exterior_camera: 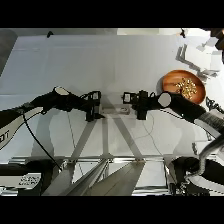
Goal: Fold the box and place the chain.
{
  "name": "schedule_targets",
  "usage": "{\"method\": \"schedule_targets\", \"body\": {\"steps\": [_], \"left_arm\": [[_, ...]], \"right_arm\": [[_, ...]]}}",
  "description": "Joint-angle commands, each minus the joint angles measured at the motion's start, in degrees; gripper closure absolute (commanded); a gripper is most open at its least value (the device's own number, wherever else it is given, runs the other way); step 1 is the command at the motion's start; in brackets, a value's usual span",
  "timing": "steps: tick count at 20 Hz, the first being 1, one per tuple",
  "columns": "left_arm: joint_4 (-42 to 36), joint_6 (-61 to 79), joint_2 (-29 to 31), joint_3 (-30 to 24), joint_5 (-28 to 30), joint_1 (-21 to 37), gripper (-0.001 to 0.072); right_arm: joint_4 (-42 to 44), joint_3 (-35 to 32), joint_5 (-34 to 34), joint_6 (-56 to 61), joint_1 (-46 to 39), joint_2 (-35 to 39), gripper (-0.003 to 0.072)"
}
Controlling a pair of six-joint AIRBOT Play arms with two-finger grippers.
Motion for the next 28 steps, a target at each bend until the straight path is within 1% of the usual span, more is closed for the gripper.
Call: {"method": "schedule_targets", "body": {"steps": [1, 7, 11, 17, 19, 20, 21, 22, 23, 25, 26, 27, 28], "left_arm": [[0.0, 0.02, -0.04, 0.0, 0.02, 0.0, 0.037], [0.0, 0.02, -0.04, 0.0, 0.02, 0.0, 0.037], [0.0, 0.02, -0.04, 0.0, 0.02, 0.0, 0.037], [0.0, 0.02, -0.04, 0.0, 0.02, 0.0, 0.037], [0.0, 0.02, -0.04, 0.0, 0.0, 0.0, 0.037], [0.0, 0.02, -0.04, 0.0, 0.02, 0.0, 0.037], [0.0, 0.02, -0.04, 0.0, 0.02, 0.0, 0.037], [0.0, 0.02, -0.04, 0.0, 0.02, 0.0, 0.037], [0.0, 0.02, -0.04, 0.0, 0.02, 0.0, 0.037], [0.0, 0.02, -0.04, 0.0, 0.02, 0.0, 0.037], [0.0, 0.0, -0.04, 0.0, 0.02, 0.0, 0.037], [0.0, 0.02, -0.04, 0.0, 0.02, 0.0, 0.037], [0.0, 0.0, -0.04, 0.0, 0.02, 0.0, 0.037]], "right_arm": [[-0.83, 0.04, 3.37, 0.02, 0.07, -0.04, 0.0675], [7.02, 0.04, 3.67, -0.44, 0.07, -0.04, 0.0674], [10.27, 0.04, 3.63, -3.37, 0.37, -0.04, 0.0674], [10.27, 0.04, 2.45, -3.34, 2.75, -0.48, 0.0673], [10.27, 0.04, 1.86, -3.32, 2.73, -0.79, 0.0653], [10.27, 0.04, 1.9, -3.32, 2.73, -0.83, 0.0547], [10.29, 0.04, 1.9, -3.3, 2.73, -0.83, 0.0411], [10.49, 0.04, 1.9, -3.28, 2.73, -0.85, 0.0307], [10.49, 0.04, 1.92, -3.28, 2.73, -0.85, 0.0279], [10.47, 0.04, 1.92, -3.28, 2.73, -0.83, 0.0286], [10.43, 0.04, 1.97, -3.23, 2.73, -0.83, 0.0324], [10.32, 0.04, 2.16, -3.1, 2.73, -0.81, 0.0447], [9.84, 0.04, 2.54, -3.08, 2.73, -0.79, 0.0672]]}}
